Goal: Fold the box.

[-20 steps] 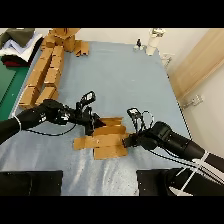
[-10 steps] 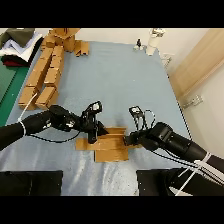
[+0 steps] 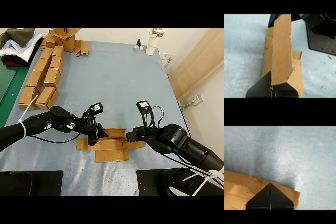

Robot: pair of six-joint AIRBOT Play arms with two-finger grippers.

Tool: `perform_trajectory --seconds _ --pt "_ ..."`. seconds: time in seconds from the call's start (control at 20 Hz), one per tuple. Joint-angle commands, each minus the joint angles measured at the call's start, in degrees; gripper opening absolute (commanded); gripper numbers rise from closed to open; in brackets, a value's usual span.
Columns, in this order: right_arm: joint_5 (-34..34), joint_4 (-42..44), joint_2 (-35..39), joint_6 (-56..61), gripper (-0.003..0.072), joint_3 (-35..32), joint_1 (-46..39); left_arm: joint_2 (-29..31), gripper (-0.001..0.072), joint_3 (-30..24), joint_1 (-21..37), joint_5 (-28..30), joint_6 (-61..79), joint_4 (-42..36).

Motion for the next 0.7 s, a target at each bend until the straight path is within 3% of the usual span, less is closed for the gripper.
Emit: perform_trajectory --seconds 0.0,0.45,0.65 --pt "-0.28 -1.05 1.6 0.55 0.0004 -0.04 0.07 0.0 0.0012 -0.02 1.38 0.13 -3.91 2.86" --pt "-0.39 2.08 1.57 0.52 0.0003 -0.04 -0.04 0.0 0.0012 -0.02 2.69 -0.68 -4.85 3.93" --pt "-0.72 -6.16 1.57 1.88 0.0 -0.04 6.64 0.0 0.0012 -0.02 2.69 -1.44 -4.57 3.98"
